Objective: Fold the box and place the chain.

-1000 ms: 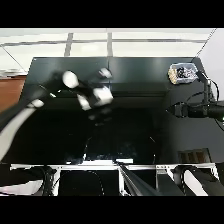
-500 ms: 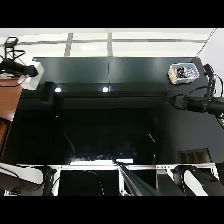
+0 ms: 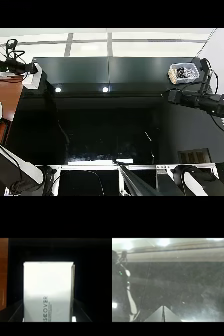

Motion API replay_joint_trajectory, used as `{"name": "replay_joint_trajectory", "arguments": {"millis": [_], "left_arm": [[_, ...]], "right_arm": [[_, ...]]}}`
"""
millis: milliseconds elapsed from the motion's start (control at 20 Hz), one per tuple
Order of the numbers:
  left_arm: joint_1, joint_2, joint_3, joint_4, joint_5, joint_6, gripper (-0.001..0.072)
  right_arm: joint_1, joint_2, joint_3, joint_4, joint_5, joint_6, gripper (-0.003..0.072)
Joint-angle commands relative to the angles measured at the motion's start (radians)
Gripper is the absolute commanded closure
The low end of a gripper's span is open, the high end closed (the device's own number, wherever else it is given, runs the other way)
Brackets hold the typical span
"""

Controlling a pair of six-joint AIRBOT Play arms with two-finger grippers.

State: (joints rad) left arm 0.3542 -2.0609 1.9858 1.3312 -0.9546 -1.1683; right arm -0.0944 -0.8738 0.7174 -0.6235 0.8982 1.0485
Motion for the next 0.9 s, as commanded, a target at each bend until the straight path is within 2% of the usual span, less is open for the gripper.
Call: {"name": "replay_joint_trajectory", "arguments": {"millis": [0, 50, 100, 150, 200, 300, 400, 450, 500, 700, 800, 850], "left_arm": [[-0.008, 0.001, 0.147, -0.016, -0.126, -0.136, -0.0003], [-0.008, 0.039, 0.148, -0.015, -0.156, -0.203, 0.0003], [-0.007, 0.082, 0.130, -0.012, -0.179, -0.257, 0.0094], [-0.005, 0.134, 0.108, -0.013, -0.218, -0.297, 0.0364], [-0.006, 0.188, 0.076, -0.034, -0.263, -0.304, 0.0693], [-0.015, 0.300, -0.019, -0.158, -0.303, -0.296, 0.0685], [-0.073, 0.460, -0.190, -0.241, -0.260, -0.216, 0.0686], [-0.116, 0.558, -0.310, -0.240, -0.207, -0.175, 0.0686], [-0.170, 0.676, -0.470, -0.240, -0.135, -0.124, 0.0685], [-0.360, 1.129, -1.171, -0.229, 0.227, -0.006, 0.0684], [-0.381, 1.293, -1.389, -0.229, 0.327, -0.014, 0.0685], [-0.376, 1.352, -1.446, -0.229, 0.334, -0.018, 0.0684]], "right_arm": [[0.053, 0.000, 0.000, -0.022, -0.047, 0.002, 0.0669], [0.072, -0.001, 0.000, -0.032, -0.063, 0.002, 0.0668], [0.097, -0.002, 0.000, -0.043, -0.091, 0.002, 0.0668], [0.125, -0.004, 0.000, -0.056, -0.127, 0.000, 0.0668], [0.151, -0.008, 0.000, -0.070, -0.168, -0.002, 0.0669], [0.209, -0.024, 0.000, -0.095, -0.258, -0.006, 0.0668], [0.264, -0.052, 0.000, -0.134, -0.335, -0.034, 0.0668], [0.285, -0.072, 0.000, -0.182, -0.355, -0.035, 0.0668], [0.298, -0.097, -0.001, -0.238, -0.359, -0.035, 0.0668], [0.300, -0.202, -0.039, -0.318, -0.381, -0.031, 0.0669], [0.300, -0.214, -0.039, -0.323, -0.347, -0.032, 0.0668], [0.300, -0.214, -0.039, -0.323, -0.345, -0.032, 0.0668]]}}
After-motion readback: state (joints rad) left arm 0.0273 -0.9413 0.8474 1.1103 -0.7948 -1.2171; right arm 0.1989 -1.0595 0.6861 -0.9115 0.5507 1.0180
